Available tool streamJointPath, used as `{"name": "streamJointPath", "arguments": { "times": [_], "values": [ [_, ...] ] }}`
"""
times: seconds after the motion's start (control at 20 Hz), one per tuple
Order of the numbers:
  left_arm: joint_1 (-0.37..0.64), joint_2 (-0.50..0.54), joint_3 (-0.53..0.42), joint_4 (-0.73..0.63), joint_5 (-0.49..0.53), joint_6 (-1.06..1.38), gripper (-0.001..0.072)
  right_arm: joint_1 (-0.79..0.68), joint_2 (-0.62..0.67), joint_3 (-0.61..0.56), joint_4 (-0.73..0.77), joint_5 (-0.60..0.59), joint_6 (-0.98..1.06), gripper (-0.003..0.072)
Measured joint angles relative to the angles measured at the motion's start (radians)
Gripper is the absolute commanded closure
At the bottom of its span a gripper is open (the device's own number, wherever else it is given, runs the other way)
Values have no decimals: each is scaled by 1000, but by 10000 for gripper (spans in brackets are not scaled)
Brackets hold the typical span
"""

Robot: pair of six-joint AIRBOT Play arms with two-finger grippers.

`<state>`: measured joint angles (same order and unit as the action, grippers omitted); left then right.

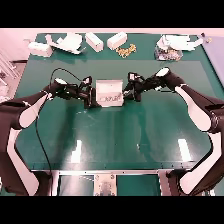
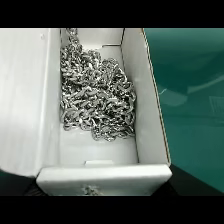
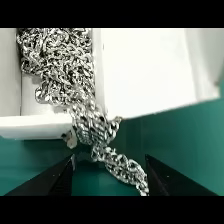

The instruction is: Fold the box and place the chain.

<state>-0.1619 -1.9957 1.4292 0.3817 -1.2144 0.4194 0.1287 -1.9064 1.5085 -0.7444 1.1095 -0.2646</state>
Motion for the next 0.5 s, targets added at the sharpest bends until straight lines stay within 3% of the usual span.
{"name": "streamJointPath", "arguments": {
  "times": [0.1, 0.2, 0.25, 0.5],
  "values": [
    [0, 0, 0, 0, 0, 0, 130, 18, -17, 11, -6, -2, -3, 353],
    [0, 0, 0, 1, 0, 0, 130, 32, -30, 17, -32, 1, -5, 525],
    [2, 0, 0, 2, -1, 0, 130, 37, -33, 20, -39, -6, 0, 650],
    [0, 0, 0, -1, 1, 0, 131, 28, -37, 63, -88, -40, 72, 675]
  ]
}}
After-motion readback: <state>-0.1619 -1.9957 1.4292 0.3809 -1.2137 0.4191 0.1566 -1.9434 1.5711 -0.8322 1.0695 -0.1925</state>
